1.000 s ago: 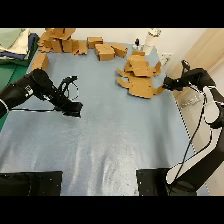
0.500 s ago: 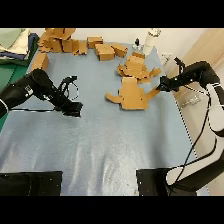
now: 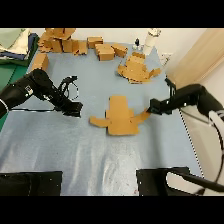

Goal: Fold the box.

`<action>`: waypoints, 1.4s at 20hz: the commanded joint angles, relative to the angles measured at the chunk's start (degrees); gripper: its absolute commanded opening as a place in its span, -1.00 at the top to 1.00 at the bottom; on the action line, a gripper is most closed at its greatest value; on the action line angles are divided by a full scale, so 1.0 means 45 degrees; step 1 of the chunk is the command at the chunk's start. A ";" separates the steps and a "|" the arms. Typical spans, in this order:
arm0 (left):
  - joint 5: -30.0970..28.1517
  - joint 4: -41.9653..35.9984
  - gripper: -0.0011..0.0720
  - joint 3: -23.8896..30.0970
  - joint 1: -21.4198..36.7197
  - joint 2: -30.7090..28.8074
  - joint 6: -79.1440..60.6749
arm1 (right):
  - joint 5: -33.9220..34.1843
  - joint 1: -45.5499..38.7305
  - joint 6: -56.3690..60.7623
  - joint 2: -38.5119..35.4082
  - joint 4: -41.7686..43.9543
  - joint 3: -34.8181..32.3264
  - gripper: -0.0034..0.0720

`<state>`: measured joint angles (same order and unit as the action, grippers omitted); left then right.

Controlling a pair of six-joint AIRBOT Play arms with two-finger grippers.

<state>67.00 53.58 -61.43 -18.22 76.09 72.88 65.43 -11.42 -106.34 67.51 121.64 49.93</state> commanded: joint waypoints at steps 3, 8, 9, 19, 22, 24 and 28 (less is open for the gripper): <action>0.0000 0.0000 0.94 0.0000 0.0000 -0.0005 0.0000 | -0.0257 0.0903 0.1205 -0.3016 -0.0044 -0.3487 0.90; -0.0005 0.0000 0.94 0.0000 0.0000 -0.0005 0.0000 | -0.1632 0.0894 0.1200 -0.3079 -0.0743 -0.3084 -0.01; -0.0005 0.0000 0.94 0.0000 0.0000 -0.0005 0.0000 | -0.1763 0.0899 0.1200 -0.2875 -0.0695 -0.2885 -0.01; -0.0248 -0.0005 0.94 0.0000 -0.0005 -0.0005 0.0000 | -0.0185 0.1107 0.0845 -0.0826 -0.0413 -0.2676 -0.01; -0.0238 -0.0005 0.94 0.0000 -0.0005 -0.0005 0.0000 | -0.0219 0.1778 0.0306 -0.0510 -0.0126 -0.2676 0.01; -0.0287 -0.0010 0.94 0.0000 -0.0005 -0.0005 0.0000 | -0.0199 0.2331 0.0262 -0.0049 -0.0049 -0.2671 0.34; -0.0413 -0.0063 0.94 -0.0010 -0.0005 -0.0005 0.0010 | -0.0865 0.3439 -0.1316 0.0427 0.0908 -0.2647 0.91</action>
